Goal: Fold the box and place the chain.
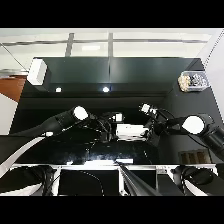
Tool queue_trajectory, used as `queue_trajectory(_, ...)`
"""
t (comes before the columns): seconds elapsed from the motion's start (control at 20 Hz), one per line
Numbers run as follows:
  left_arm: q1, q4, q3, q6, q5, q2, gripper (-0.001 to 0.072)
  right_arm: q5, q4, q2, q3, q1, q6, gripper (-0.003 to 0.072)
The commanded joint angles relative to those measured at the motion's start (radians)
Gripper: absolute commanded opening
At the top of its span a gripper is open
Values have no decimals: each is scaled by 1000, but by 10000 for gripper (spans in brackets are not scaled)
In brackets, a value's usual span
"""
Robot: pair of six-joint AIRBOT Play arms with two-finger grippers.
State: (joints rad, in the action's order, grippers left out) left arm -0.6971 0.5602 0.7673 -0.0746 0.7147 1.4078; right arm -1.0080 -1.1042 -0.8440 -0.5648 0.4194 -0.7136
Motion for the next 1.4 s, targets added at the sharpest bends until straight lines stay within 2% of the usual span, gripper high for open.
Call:
queue_trajectory(0.0,0,0,0,0,0,1,384,-1,0,-7,1,0,-1,435)
queue_trajectory(0.4,0,0,0,0,0,1,384,-5,0,-9,12,0,-2,438)
queue_trajectory(0.45,0,0,0,0,0,1,385,-5,0,-9,12,0,-2,503)
queue_trajectory(0.5,0,0,0,0,0,1,384,-2,0,-9,12,0,-2,607)
queue_trajectory(0.75,0,0,0,0,0,1,384,-39,-10,-6,-24,0,-73,610)
queue_trajectory(0.9,0,0,0,0,0,1,384,-127,-56,-6,-105,-7,-258,610)
queue_trajectory(1.0,0,0,0,0,0,1,384,-153,-27,-6,-119,-51,-332,608)
queue_trajectory(1.05,0,0,0,0,0,1,384,-166,27,-6,-119,-84,-352,487)
queue_trajectory(1.15,0,0,0,0,0,1,384,-193,184,-6,-115,-154,-355,1)
queue_trajectory(1.2,0,0,0,0,-1,1,384,-192,254,-6,-103,-185,-375,37)
queue_trajectory(1.35,0,0,0,0,-1,1,384,-111,426,-6,3,-239,-488,37)
